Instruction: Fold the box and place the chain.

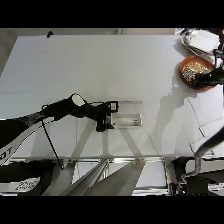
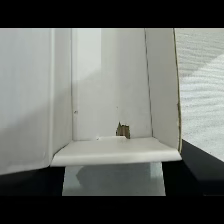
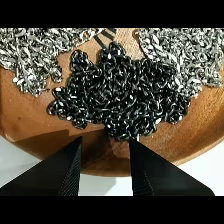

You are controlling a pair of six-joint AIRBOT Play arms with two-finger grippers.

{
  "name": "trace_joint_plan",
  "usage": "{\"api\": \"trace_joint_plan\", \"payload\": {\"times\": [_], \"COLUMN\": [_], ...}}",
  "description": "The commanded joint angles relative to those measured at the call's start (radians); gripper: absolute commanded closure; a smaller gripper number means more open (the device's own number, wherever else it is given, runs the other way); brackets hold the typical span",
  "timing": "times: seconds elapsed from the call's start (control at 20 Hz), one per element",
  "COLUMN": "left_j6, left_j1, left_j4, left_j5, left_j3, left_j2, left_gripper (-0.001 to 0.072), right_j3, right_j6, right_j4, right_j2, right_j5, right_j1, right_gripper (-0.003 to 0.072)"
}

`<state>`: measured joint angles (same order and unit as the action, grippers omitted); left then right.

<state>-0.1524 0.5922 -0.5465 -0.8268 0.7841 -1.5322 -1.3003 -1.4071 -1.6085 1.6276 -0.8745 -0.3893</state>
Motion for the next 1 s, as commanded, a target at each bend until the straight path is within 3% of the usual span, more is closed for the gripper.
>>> {"api": "trace_joint_plan", "payload": {"times": [0.0,0.3,0.5,0.8,0.95], "left_j6": [0.0,0.0,0.0,0.0,0.0], "left_j1": [0.0,0.0,0.0,0.0,0.0], "left_j4": [0.0,0.0,0.0,0.0,0.0], "left_j5": [0.0,0.0,0.0,0.0,0.0], "left_j3": [0.0,0.0,0.0,0.0,0.0], "left_j2": [0.001,0.001,0.001,0.001,0.001], "left_gripper": [0.0438,0.0438,0.0438,0.0438,0.0438], "right_j3": [0.0,0.0,0.0,0.0,0.0], "right_j6": [-0.01,-0.031,-0.058,-0.062,-0.062], "right_j4": [0.005,0.018,0.013,0.013,0.015], "right_j2": [0.022,0.056,0.057,0.078,0.083], "right_j5": [0.028,0.039,0.094,0.106,0.106], "right_j1": [-0.001,-0.002,-0.002,-0.002,-0.002], "right_gripper": [0.0404,0.0412,0.0498,0.0503,0.065]}}
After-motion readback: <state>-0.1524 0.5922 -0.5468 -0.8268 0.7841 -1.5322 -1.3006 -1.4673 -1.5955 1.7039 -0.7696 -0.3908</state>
